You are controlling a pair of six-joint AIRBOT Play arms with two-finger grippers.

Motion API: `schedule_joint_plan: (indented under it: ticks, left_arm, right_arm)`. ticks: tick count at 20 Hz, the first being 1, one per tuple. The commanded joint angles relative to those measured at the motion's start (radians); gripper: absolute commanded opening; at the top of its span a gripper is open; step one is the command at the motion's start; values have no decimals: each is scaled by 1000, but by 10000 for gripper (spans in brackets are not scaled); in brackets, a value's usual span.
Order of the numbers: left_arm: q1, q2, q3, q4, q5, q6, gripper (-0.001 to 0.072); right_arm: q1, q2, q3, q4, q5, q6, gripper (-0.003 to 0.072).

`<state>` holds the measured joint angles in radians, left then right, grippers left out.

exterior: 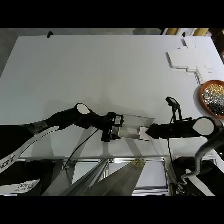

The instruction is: Fold the box and place the chain.

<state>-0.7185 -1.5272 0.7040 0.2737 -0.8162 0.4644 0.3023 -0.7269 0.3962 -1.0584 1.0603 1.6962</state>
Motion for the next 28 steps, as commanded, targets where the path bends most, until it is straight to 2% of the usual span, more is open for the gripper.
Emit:
schedule_joint_plan:
  ticks: [1, 5, 9, 12, 16, 23, 26, 28]
  left_arm:
    - [0, 0, 0, 0, 0, 0, 210]
    - [0, 0, 1, 0, 0, 0, 210]
    - [0, 0, 0, 0, 0, 0, 210]
    - [0, 0, 0, 0, 0, 0, 210]
    - [0, 0, 0, 0, 0, 0, 210]
    - [0, 0, 0, 0, 0, 0, 210]
    - [0, 0, 0, 0, 0, 0, 210]
    - [0, 0, 0, 0, 0, 0, 210]
  right_arm:
    - [151, -85, 74, -165, -23, 236, 341]
    - [286, -204, 134, -262, -32, 459, 341]
    - [357, -263, 153, -398, -11, 721, 341]
    - [398, -315, 181, -489, 13, 834, 341]
    - [431, -361, 197, -519, 9, 874, 341]
    - [435, -368, 196, -511, -33, 922, 336]
    - [447, -371, 196, -513, -49, 922, 291]
    - [470, -380, 196, -517, -76, 922, 289]
